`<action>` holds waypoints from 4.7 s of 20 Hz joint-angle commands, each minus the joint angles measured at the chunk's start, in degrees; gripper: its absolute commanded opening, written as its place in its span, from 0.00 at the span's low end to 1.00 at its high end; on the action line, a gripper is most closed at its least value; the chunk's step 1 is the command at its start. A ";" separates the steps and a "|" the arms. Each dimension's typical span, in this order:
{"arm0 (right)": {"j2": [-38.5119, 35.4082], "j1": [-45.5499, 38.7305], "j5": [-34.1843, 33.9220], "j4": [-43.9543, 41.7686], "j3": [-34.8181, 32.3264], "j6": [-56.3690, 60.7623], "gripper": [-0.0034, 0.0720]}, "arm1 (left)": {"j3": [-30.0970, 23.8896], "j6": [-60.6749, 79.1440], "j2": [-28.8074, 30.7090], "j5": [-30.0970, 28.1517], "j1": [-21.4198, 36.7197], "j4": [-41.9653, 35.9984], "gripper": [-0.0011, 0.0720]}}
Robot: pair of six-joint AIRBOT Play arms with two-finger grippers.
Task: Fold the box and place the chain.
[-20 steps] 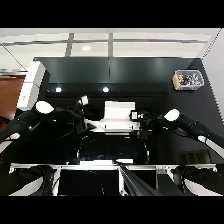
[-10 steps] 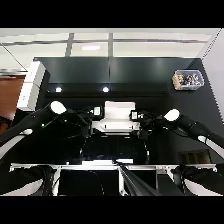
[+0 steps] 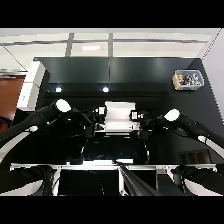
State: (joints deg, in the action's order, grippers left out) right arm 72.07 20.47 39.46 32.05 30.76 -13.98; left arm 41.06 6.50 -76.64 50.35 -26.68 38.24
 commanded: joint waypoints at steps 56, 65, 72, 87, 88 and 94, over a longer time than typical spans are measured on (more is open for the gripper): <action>-0.02 0.02 0.00 -0.04 0.00 0.04 0.35 | 6.91 -66.03 -10.05 21.20 16.55 -2.10 0.58; -0.02 0.02 -0.02 -0.04 0.00 0.04 0.35 | 9.29 -66.58 -10.05 22.40 13.00 -3.37 0.87; 0.00 0.02 -0.02 -0.07 0.00 0.04 0.35 | 12.52 -75.76 -9.97 19.47 6.84 -1.38 0.83; 0.00 0.02 -0.02 -0.07 0.00 0.04 0.35 | 17.99 -95.56 -9.70 13.53 -1.70 13.99 0.57; 0.00 0.02 -0.02 -0.07 0.00 0.04 0.35 | 18.38 -97.61 -9.70 12.61 -2.67 15.69 0.57; 0.00 0.02 -0.02 -0.04 -0.02 0.04 0.35 | 20.59 -114.20 -9.70 14.25 -7.80 31.82 0.57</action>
State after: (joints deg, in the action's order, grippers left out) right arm 72.07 20.47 39.42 32.01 30.76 -13.96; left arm 60.60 -97.43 -86.39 63.61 -32.03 59.92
